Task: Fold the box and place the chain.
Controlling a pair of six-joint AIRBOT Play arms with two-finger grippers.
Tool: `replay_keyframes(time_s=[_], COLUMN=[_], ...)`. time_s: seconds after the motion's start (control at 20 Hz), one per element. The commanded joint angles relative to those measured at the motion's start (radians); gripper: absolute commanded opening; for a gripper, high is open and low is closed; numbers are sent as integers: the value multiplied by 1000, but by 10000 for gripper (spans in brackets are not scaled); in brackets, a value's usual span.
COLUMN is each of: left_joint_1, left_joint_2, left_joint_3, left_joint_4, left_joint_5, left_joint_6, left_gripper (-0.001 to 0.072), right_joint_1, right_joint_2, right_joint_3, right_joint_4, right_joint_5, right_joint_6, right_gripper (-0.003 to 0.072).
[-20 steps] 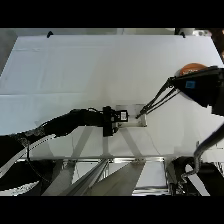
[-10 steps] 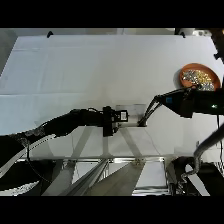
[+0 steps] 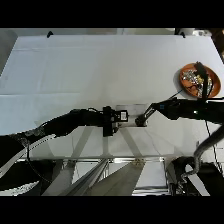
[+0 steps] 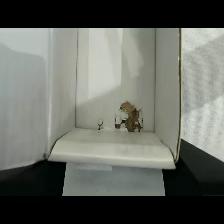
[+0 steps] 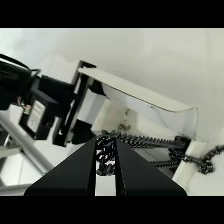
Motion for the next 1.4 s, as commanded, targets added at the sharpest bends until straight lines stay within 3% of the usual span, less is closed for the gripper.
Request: replay_keyframes(time_s=[0.0,0.35,0.55,0.7,1.05,1.35], left_joint_1=[1,1,1,1,1,1], left_joint_2=[1,1,1,1,1,1], left_joint_3=[0,0,0,0,0,0], left_joint_4=[0,0,0,0,0,0], left_joint_5=[0,0,0,0,0,0], left_joint_6=[0,0,0,0,0,0], left_gripper=[196,196,196,196,196,196], right_joint_1=[1,2,92,192,424,501], right_joint_2=[0,-42,-180,-291,-359,-359], right_joint_3=[-68,-140,-137,-131,-130,-119], right_joint_4=[-2,-2,-4,-11,-6,6], right_joint_5=[-28,-124,-127,-145,-348,-574], right_joint_6=[-23,-130,-302,-314,-311,-275], right_gripper=[12,12,9,10,10,12])
